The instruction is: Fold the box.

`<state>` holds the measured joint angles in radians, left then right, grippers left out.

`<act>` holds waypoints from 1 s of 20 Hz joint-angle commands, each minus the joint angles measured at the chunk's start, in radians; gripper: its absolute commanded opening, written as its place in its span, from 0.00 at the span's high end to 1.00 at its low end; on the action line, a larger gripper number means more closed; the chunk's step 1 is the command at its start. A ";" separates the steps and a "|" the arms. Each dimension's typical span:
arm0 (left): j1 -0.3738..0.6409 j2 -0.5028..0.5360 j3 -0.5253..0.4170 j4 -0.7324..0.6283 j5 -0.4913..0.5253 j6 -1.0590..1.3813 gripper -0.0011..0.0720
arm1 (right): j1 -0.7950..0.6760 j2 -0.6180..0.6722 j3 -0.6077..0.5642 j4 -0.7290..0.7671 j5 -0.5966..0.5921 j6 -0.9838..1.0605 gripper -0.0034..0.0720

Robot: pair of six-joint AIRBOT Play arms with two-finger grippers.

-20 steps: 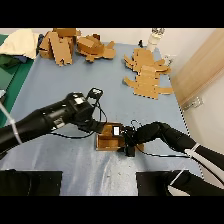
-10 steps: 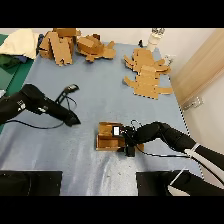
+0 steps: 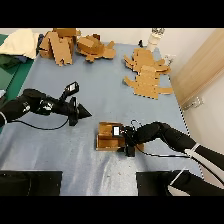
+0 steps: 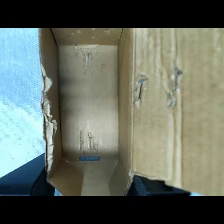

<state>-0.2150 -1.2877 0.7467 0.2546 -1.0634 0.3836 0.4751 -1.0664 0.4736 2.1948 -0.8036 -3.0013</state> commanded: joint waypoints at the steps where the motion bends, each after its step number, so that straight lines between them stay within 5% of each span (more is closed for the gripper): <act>1: -0.031 0.075 -0.091 0.045 -0.125 0.160 0.97 | 0.001 0.000 0.001 0.001 0.007 0.000 0.26; 4: -0.100 0.176 -0.229 0.129 -0.022 0.307 0.97 | 0.001 0.000 0.001 0.001 0.009 0.000 0.26; 7: -0.108 0.176 -0.260 0.123 0.131 0.305 0.96 | 0.001 0.000 0.001 0.001 0.008 0.000 0.26; 8: -0.108 0.168 -0.260 0.119 0.150 0.301 0.70 | 0.001 0.000 0.001 0.001 0.008 0.000 0.26; 9: -0.108 0.158 -0.260 0.099 0.145 0.301 0.30 | 0.001 0.000 0.001 0.001 0.009 0.000 0.26; 10: -0.110 0.144 -0.260 0.066 0.134 0.300 0.06 | 0.001 0.000 0.001 0.001 0.009 0.000 0.26; 14: -0.143 0.127 -0.261 0.051 0.122 0.288 0.02 | 0.001 0.000 0.001 0.001 0.009 0.000 0.26; 20: -0.262 0.127 -0.261 0.016 0.245 0.173 0.02 | 0.001 0.000 0.001 0.000 0.009 0.000 0.26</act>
<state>-0.4355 -1.1591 0.4866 0.2859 -0.8616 0.6029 0.4755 -1.0664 0.4736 2.1952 -0.7948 -3.0016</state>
